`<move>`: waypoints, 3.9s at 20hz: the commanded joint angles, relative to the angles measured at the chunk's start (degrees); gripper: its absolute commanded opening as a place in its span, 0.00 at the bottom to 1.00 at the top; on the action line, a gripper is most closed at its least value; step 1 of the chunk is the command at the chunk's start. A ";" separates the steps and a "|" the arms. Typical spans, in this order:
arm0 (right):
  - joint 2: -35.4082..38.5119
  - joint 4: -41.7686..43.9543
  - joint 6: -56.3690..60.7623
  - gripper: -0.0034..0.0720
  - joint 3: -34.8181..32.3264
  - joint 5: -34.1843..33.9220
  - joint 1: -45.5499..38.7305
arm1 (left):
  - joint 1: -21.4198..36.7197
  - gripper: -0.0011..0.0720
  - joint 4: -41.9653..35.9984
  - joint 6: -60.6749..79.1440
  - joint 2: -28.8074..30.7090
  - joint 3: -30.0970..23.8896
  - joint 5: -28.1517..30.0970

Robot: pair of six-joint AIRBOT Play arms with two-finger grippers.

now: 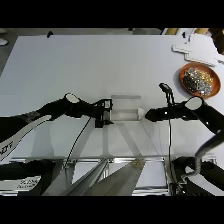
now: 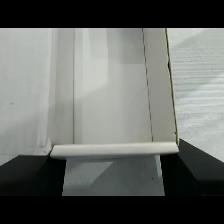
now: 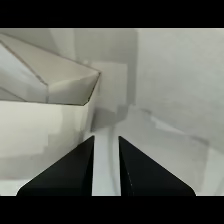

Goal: Fold the box and place the chain.

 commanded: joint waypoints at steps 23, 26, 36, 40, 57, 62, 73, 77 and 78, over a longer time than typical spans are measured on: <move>2.69 -12.59 24.63 0.61 3.87 -7.41 15.13 | 0.00 0.03 0.00 0.00 0.02 0.00 0.00; -0.15 -13.38 27.52 0.57 6.91 -6.03 18.23 | 0.00 0.03 0.00 0.00 0.02 0.00 0.02; -3.28 -30.12 46.93 0.49 10.58 -3.41 24.85 | 0.00 0.03 0.02 0.00 0.02 0.00 0.02; -8.20 -32.06 49.88 0.49 16.24 1.44 25.55 | 0.00 0.03 0.00 0.00 0.02 0.00 0.00; -16.61 -38.60 61.81 0.40 20.48 5.57 29.05 | 0.00 0.03 0.00 0.00 0.02 0.00 0.00; -17.20 -38.66 61.75 0.40 22.56 5.60 29.05 | 0.00 0.03 0.00 0.00 0.02 0.00 0.00; -17.33 -39.71 58.71 0.07 23.02 7.37 29.05 | 0.00 0.03 0.00 0.00 0.02 0.00 0.00; -17.33 -40.11 58.03 0.37 23.02 7.06 29.05 | 0.00 0.03 0.00 0.00 0.02 0.00 0.00; -17.33 -40.54 58.03 0.37 23.02 7.06 29.05 | 0.00 0.03 0.00 0.00 0.02 0.00 0.00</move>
